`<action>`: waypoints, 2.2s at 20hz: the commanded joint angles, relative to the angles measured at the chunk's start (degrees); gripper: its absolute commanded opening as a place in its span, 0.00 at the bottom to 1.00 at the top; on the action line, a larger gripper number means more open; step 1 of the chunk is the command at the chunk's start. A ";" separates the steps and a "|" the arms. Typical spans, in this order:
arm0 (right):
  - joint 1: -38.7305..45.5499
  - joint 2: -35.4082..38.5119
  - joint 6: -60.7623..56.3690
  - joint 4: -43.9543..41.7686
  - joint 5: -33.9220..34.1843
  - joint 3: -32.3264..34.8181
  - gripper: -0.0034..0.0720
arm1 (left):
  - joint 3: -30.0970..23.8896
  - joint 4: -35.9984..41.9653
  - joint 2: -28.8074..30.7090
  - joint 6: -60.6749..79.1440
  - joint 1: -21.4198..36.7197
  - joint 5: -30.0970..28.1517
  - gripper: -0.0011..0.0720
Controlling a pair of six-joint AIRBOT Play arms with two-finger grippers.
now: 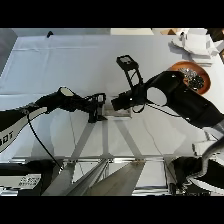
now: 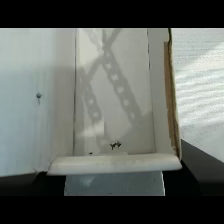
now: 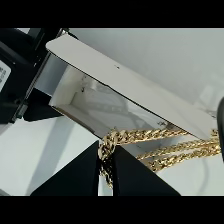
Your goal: Fold the box and place the chain.
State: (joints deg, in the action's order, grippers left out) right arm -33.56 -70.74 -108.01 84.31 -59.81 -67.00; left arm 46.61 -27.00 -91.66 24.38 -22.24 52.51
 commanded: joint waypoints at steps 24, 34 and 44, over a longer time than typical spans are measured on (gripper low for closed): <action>-2.49 -2.89 2.67 9.11 5.20 -0.02 0.35 | 0.00 0.00 -0.04 0.00 0.00 0.00 0.32; 11.30 8.57 -0.48 28.17 -15.52 0.00 0.65 | 0.00 0.00 -0.04 0.00 0.00 0.00 0.32; 27.74 -1.81 -8.55 17.20 -12.13 0.07 0.82 | 0.00 0.00 -0.04 0.00 0.00 0.00 0.32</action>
State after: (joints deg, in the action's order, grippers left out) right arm -9.21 -68.73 -114.19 106.17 -73.30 -66.96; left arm 46.61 -27.00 -91.68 24.36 -22.24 52.51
